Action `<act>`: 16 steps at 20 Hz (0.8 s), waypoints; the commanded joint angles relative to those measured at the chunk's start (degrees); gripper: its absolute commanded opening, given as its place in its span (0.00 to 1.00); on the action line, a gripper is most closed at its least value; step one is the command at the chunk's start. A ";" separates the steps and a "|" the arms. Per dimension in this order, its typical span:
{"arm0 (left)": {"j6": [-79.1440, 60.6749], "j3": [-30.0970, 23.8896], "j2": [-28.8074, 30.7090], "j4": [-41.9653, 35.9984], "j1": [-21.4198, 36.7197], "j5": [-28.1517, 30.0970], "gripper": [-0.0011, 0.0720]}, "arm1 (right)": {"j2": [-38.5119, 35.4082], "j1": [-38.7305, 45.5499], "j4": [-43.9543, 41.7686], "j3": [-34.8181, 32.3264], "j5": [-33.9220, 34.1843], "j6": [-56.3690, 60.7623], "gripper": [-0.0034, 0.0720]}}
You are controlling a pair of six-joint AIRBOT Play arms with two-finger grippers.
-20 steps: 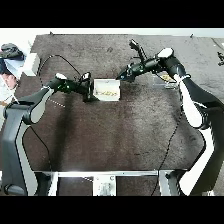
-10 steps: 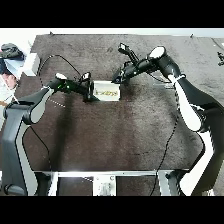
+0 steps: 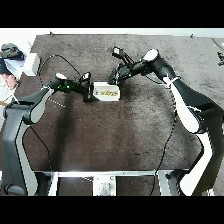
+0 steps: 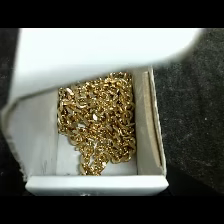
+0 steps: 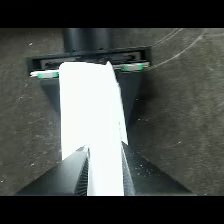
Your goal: Fold the box and place the chain.
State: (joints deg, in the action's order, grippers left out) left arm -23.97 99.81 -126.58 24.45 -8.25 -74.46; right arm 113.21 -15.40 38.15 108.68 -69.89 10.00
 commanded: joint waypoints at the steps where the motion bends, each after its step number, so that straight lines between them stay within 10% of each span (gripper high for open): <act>1: -0.02 0.02 -0.02 0.00 -0.04 -0.07 0.65 | -0.11 -0.13 -0.22 -0.07 -0.87 1.81 0.33; 16: -0.02 0.02 -0.02 -0.02 -0.04 -0.09 0.65 | -0.15 -2.84 4.61 -0.17 -2.51 10.75 0.34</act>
